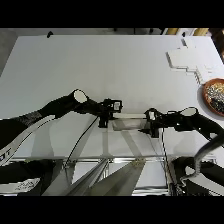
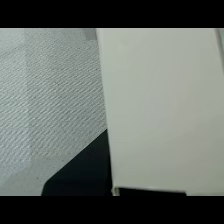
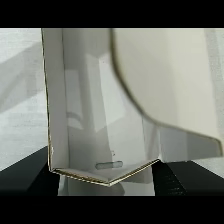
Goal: Fold the box and place the chain.
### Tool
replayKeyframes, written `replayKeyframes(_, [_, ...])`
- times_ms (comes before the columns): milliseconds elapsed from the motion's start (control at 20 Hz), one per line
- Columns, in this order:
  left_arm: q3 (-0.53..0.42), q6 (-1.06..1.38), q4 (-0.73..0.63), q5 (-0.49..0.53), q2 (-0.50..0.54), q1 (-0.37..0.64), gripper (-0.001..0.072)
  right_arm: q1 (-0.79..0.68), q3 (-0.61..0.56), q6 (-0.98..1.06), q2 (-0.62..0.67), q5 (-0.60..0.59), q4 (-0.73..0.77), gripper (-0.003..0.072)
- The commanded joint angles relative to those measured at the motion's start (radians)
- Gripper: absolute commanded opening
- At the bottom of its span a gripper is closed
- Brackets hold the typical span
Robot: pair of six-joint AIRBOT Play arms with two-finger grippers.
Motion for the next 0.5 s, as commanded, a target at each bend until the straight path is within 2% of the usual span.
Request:
replayKeyframes(0, [0.000, 0.000, 0.000, 0.001, 0.000, 0.000, 0.0012, 0.000, 0.000, 0.000, 0.000, -0.005, -0.004, 0.0419])
replayKeyframes(450, [0.000, 0.000, 0.000, 0.001, 0.000, 0.000, 0.0012, 0.000, 0.001, 0.000, 0.000, 0.003, -0.006, 0.0415])
